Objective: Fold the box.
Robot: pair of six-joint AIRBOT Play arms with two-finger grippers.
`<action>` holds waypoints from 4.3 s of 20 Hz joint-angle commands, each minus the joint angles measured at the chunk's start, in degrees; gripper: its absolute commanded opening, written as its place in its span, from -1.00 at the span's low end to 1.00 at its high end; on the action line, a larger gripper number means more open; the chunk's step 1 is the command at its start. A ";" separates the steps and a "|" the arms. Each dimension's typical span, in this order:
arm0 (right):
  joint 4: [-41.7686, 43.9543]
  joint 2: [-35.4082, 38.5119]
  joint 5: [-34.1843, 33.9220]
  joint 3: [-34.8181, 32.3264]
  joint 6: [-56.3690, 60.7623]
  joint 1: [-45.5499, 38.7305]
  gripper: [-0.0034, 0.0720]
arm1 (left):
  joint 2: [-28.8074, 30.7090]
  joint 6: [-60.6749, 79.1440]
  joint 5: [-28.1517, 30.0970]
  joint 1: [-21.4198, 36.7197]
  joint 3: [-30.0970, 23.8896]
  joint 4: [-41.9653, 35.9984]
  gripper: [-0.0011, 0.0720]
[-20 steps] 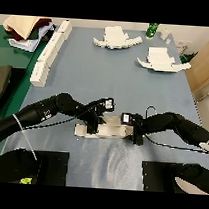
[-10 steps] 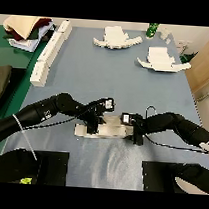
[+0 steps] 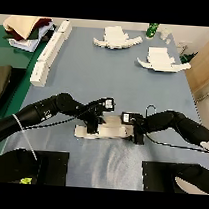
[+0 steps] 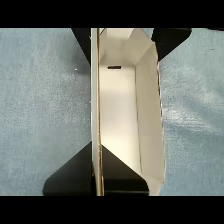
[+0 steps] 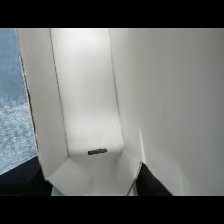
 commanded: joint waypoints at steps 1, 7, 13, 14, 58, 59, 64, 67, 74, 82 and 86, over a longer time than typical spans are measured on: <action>0.15 0.28 -1.01 1.84 -0.24 0.04 0.99 | 0.02 0.02 -0.02 0.00 0.04 0.00 -0.93; 0.22 -1.55 -1.49 1.88 -0.24 0.04 0.99 | 0.02 0.04 -0.02 0.00 0.04 0.00 -0.93; 0.20 -1.53 -1.97 1.88 1.40 -0.44 0.99 | 0.02 0.02 0.00 0.00 0.04 0.00 -0.93; 0.31 -1.49 -2.03 1.88 2.93 -1.49 0.99 | 0.02 0.04 -0.02 0.00 0.04 0.00 -0.93; 2.82 -2.21 -3.41 0.61 0.22 -1.84 0.94 | 0.04 0.02 0.00 0.00 0.04 0.00 -0.93; 2.82 -2.23 -3.48 0.61 0.20 -1.81 0.87 | 0.02 0.04 -0.02 0.00 0.04 0.00 -0.93; 2.75 -2.25 -3.67 0.61 0.20 -1.53 0.62 | 0.02 0.02 0.00 0.00 0.04 0.00 -0.93; 2.27 -2.27 -1.86 0.33 0.20 0.63 0.61 | 0.02 0.02 0.00 0.00 0.04 0.00 -0.93; 2.27 -2.21 -1.33 -0.26 0.22 0.94 0.53 | 0.02 0.02 0.00 0.00 0.04 0.00 -0.93; 2.19 0.85 -2.19 -0.20 0.28 0.90 0.87 | 0.02 0.02 -0.02 0.00 0.04 0.00 -0.93; 2.14 1.55 -2.32 -0.22 0.28 0.15 0.85 | 0.02 0.02 0.00 0.00 0.04 0.00 -0.93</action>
